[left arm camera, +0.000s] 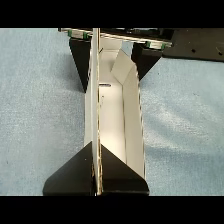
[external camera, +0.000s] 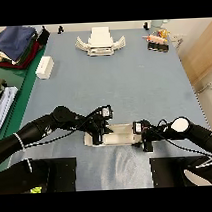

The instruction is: Fold the box.

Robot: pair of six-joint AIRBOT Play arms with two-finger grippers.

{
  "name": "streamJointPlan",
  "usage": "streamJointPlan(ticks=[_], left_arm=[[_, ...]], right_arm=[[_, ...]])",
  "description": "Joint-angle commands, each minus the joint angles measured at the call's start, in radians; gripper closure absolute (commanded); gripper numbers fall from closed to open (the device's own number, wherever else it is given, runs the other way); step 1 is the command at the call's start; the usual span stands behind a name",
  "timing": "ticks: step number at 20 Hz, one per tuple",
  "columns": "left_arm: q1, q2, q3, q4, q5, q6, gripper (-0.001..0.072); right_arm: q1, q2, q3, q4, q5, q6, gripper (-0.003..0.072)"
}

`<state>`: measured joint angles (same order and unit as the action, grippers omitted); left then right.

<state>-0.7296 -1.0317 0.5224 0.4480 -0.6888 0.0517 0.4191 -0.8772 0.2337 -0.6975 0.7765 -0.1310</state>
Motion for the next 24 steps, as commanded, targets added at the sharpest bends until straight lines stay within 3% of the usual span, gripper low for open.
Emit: streamJointPlan(ticks=[1, 22, 23, 24], left_arm=[[0.000, 0.000, 0.000, 0.000, 0.000, 0.000, 0.0695], [0.000, 0.000, 0.000, -0.029, -0.010, -0.001, 0.0691], [0.000, 0.001, 0.000, -0.029, -0.010, -0.001, 0.0558], [0.000, 0.001, 0.000, -0.030, -0.010, -0.009, 0.0297]], right_arm=[[0.001, 0.000, 0.000, -0.002, -0.009, -0.001, 0.0183], [0.001, 0.000, 0.000, -0.002, -0.009, 0.000, 0.0183], [0.001, 0.000, 0.000, -0.002, -0.009, 0.000, 0.0183], [0.001, 0.000, 0.000, -0.002, -0.009, 0.000, 0.0183]])
